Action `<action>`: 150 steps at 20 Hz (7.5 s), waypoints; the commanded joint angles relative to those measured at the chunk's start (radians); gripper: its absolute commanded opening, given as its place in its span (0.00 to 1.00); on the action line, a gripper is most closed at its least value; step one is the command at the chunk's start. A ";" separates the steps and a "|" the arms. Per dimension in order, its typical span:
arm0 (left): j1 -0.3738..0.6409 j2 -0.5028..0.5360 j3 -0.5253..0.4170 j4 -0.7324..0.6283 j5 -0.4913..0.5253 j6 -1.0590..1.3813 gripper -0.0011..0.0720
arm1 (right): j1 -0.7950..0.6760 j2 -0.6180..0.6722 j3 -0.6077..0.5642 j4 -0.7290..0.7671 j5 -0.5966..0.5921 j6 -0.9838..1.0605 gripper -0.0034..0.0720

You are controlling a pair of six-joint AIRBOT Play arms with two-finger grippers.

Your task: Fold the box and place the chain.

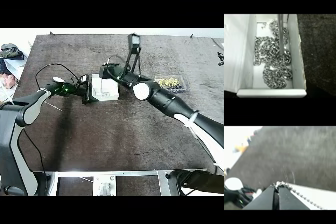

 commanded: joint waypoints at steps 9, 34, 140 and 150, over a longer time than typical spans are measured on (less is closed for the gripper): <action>0.001 0.000 0.001 0.000 0.000 0.000 0.39 | -0.140 -0.041 -0.160 -0.036 0.183 0.002 0.47; 0.001 0.000 0.001 0.000 0.000 0.000 0.39 | -0.435 -0.188 -0.123 0.163 0.021 0.094 0.03; 0.001 0.000 0.001 0.000 0.000 0.000 0.39 | -0.514 -0.539 0.601 0.664 0.931 -1.103 0.26; 0.001 0.000 0.001 0.000 0.000 0.000 0.39 | -0.449 -0.554 0.608 0.681 1.130 -1.295 0.28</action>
